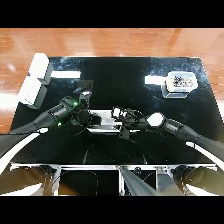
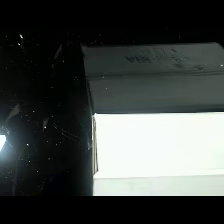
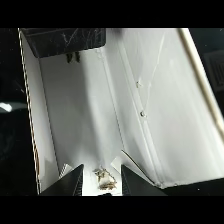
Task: Fold the box and place the chain.
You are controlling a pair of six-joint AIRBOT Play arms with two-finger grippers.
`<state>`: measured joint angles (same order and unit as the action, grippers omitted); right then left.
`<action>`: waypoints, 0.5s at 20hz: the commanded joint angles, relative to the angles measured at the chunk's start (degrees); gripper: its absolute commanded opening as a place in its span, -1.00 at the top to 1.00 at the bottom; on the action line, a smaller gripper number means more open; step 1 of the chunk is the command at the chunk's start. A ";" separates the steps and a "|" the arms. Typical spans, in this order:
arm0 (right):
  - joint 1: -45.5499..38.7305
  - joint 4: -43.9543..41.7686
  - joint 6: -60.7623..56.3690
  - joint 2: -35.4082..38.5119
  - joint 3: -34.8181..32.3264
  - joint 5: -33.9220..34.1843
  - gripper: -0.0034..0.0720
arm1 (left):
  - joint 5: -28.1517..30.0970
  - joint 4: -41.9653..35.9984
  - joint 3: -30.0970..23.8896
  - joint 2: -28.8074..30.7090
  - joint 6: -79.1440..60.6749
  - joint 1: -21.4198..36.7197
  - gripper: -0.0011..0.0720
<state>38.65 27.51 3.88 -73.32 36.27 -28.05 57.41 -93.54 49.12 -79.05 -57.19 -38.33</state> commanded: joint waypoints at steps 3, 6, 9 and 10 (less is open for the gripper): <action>0.04 -0.02 -0.02 -0.04 0.04 0.04 0.04 | 0.04 -0.17 -0.02 -0.02 -0.09 -0.02 0.91; 0.04 -0.02 -0.02 -0.04 0.02 0.02 0.04 | 0.04 -0.17 -0.02 -0.02 -0.07 -0.02 0.91; 0.04 -0.02 -0.02 -0.04 0.02 -0.02 -0.20 | 0.02 -0.17 -0.02 -0.02 -0.07 -0.02 0.91; 0.04 0.00 -0.04 -0.04 0.02 -0.15 -0.20 | 0.02 -0.17 -0.02 -0.02 -0.07 -0.02 0.91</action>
<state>38.68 27.49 3.88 -73.32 36.27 -28.08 57.43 -93.71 49.12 -79.05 -57.23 -38.33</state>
